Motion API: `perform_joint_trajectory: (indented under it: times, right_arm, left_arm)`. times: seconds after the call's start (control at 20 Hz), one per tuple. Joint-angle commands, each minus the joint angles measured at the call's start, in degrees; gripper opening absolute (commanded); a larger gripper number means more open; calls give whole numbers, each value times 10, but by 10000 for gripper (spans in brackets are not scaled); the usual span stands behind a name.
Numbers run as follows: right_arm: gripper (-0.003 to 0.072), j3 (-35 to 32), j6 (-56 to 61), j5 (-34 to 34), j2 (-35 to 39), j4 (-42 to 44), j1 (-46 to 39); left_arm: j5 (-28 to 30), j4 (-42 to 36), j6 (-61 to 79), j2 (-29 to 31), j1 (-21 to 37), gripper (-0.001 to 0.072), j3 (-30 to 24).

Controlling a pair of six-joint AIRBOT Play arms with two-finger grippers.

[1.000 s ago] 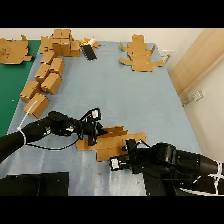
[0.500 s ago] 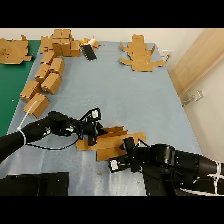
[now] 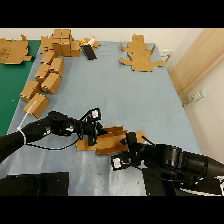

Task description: Fold the box.

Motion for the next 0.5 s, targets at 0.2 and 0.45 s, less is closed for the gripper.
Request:
perform_joint_trajectory:
  times: [0.2,0.45]
  right_arm:
    - [544,0,83,8,12,-78,-2]
    - [544,0,118,5,12,-74,-19]
  left_arm:
    - [0,0,0,0,0,14,1]
    - [0,0,0,0,0,14,1]
